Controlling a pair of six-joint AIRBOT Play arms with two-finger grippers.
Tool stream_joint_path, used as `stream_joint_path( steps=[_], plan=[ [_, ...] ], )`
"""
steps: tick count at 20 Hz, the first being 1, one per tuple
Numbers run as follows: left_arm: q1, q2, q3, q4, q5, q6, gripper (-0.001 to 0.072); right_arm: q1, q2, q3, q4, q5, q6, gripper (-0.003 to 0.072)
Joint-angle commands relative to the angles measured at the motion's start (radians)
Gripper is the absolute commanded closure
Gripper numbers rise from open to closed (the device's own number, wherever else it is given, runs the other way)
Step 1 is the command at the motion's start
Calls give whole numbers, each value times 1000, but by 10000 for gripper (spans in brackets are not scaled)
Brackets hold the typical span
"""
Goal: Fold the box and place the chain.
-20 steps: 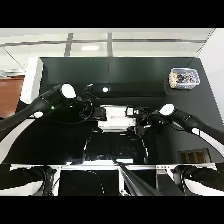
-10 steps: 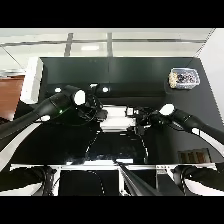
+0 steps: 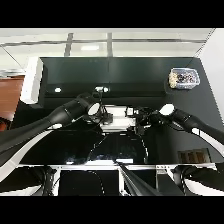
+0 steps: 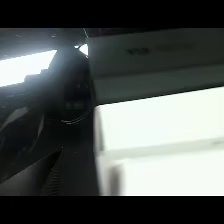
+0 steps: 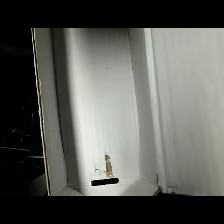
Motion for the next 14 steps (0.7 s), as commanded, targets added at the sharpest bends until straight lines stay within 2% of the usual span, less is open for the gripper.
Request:
stream_joint_path(
  steps=[1, 4, 6, 7, 10, 11, 12, 14],
  plan=[
    [-39, -52, 46, 14, -6, -80, 214, 0, 0, 0, 0, 0, 0, 216],
    [-40, -73, 53, 13, -35, -133, 232, 0, 0, 0, 0, 0, 0, 216],
    [-40, -73, 53, 13, -41, -133, 409, 0, 0, 0, 0, 0, 0, 217],
    [-40, -73, 53, 13, -41, -133, 438, 0, 0, 0, 0, 0, 0, 216],
    [-40, -73, 53, 12, -37, -133, 455, 0, 0, 0, 0, 0, 0, 216],
    [-37, -73, 53, 9, -37, -133, 608, 0, 0, 0, 0, 0, 0, 216],
    [-35, -73, 53, 6, -37, -133, 677, 0, 0, 0, 0, 0, 0, 216],
    [-31, -73, 53, 5, -37, -132, 685, 0, 0, 0, 0, 0, 0, 216]
  ],
)
